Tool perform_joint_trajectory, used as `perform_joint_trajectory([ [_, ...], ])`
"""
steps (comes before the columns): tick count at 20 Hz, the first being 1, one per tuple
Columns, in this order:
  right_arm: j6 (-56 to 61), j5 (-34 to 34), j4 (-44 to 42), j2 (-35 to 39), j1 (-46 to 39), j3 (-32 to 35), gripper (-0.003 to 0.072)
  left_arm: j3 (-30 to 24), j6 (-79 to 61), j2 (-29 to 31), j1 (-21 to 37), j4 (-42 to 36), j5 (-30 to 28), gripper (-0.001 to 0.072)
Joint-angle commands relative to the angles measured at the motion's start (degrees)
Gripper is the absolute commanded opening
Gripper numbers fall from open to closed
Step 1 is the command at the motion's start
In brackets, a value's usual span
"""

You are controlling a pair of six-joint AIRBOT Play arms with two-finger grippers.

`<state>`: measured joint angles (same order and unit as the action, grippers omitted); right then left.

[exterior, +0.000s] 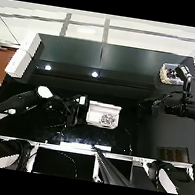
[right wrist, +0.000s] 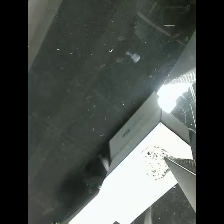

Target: Fold the box and place the chain.

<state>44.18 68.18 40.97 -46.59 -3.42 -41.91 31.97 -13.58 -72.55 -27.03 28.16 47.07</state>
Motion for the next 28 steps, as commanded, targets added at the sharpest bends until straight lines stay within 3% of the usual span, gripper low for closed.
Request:
perform_joint_trajectory([
  [1,0.00,0.00,0.00,0.00,-0.02,-0.02,0.0507,0.83,-0.15,-0.87,-0.04,-0.17,-0.50,0.0711],
  [9,0.00,-0.02,0.02,0.00,-0.02,-0.02,0.0506,2.64,-1.38,-2.40,-0.04,-0.09,0.15,0.0708],
  [13,0.00,-0.02,0.00,0.00,-0.02,-0.02,0.0506,2.82,-1.46,-2.40,-0.02,-0.02,-3.19,0.0707],
  [20,0.00,-0.02,0.02,0.00,-0.02,-0.02,0.0506,3.02,-7.02,-2.38,-0.07,0.81,-1.29,0.0703],
  [28,0.00,0.00,0.02,0.00,-0.02,-0.02,0.0506,3.04,-7.26,-2.40,-3.78,-0.37,-0.81,0.0703],
])
